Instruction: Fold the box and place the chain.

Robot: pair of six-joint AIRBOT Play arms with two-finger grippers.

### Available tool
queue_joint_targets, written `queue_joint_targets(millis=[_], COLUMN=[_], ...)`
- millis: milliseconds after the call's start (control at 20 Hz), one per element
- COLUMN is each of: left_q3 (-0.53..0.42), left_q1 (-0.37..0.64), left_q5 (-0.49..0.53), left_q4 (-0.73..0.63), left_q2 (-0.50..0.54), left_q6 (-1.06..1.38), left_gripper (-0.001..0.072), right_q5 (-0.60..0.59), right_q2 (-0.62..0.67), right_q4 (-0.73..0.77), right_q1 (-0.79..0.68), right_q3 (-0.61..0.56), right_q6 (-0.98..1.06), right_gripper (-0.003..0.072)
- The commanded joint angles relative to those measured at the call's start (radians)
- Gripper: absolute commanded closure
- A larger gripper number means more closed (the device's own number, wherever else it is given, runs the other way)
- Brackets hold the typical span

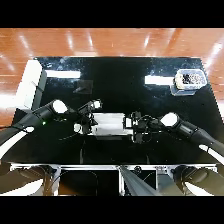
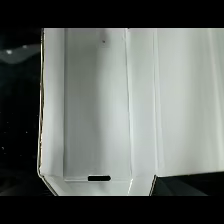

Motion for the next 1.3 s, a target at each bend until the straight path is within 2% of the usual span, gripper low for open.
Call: queue_joint_targets(millis=[0, 300, 1000, 1050, 1250], left_q3=[0.001, 0.001, 0.001, 0.001, 0.001], left_q1=[-0.001, -0.001, -0.001, -0.001, -0.001], left_q5=[0.001, 0.001, -0.004, -0.004, -0.006], left_q4=[0.001, 0.001, 0.0, 0.0, 0.0], left_q2=[0.0, 0.0, 0.0, 0.0, 0.0], left_q6=[0.0, 0.0, 0.0, 0.0, 0.0], left_gripper=[0.0687, 0.0687, 0.0687, 0.0687, 0.0687], right_q5=[0.013, 0.001, -0.064, -0.064, -0.063], right_q2=[0.006, 0.006, -0.046, -0.046, -0.046], right_q4=[-0.003, 0.067, 0.039, 0.039, 0.039], right_q1=[0.001, 0.001, 0.052, 0.051, 0.052], right_q3=[0.001, 0.001, 0.001, 0.001, 0.001], right_q6=[0.026, 0.034, 0.04, 0.04, 0.04], right_gripper=[-0.0034, -0.0034, -0.0034, 0.0113, 0.0125])
